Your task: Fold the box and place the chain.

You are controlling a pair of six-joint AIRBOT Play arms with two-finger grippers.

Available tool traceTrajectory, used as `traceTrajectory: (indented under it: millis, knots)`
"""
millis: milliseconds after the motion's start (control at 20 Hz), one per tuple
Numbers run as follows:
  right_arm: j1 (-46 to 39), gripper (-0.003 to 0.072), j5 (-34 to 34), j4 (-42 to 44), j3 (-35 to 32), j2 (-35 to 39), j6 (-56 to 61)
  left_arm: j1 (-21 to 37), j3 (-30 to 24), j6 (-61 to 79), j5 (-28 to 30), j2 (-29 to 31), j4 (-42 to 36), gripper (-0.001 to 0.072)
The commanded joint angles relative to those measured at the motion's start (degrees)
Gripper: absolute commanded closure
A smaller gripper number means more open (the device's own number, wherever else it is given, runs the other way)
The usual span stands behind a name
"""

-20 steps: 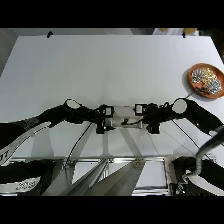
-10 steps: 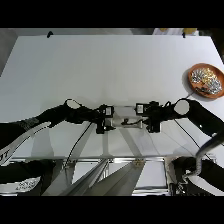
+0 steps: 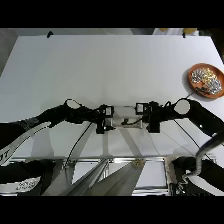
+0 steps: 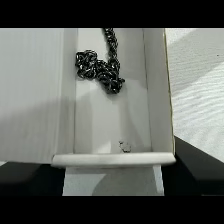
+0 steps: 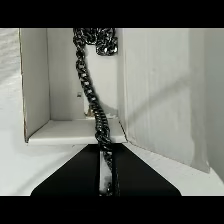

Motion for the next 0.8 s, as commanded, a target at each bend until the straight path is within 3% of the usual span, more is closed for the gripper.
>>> traceTrajectory:
  millis: [0, 150, 300, 500, 750]
  knots:
    - [-0.02, 0.0668, 0.68, -2.12, -0.02, 0.46, 5.05, -0.02, 0.02, 0.0, 0.02, 0.04, 0.02, 0.0577]
    - [-0.02, 0.0668, 1.16, -14.05, 0.26, 3.28, 19.15, -0.02, 0.02, 0.0, 0.02, 0.04, 0.02, 0.0577]
    - [-0.02, 0.0668, 12.37, -21.27, 5.4, 6.95, 30.69, -0.02, 0.02, 0.02, 0.02, 0.04, 0.02, 0.0577]
    - [2.01, 0.0668, 23.56, -16.04, 16.65, 8.61, 39.41, -0.02, 0.02, 0.0, 0.02, 0.04, 0.0, 0.0577]
    - [10.91, 0.0668, 21.7, -10.05, 26.45, 8.46, 48.02, -0.02, 0.02, 0.02, 0.02, 0.04, 0.02, 0.0577]
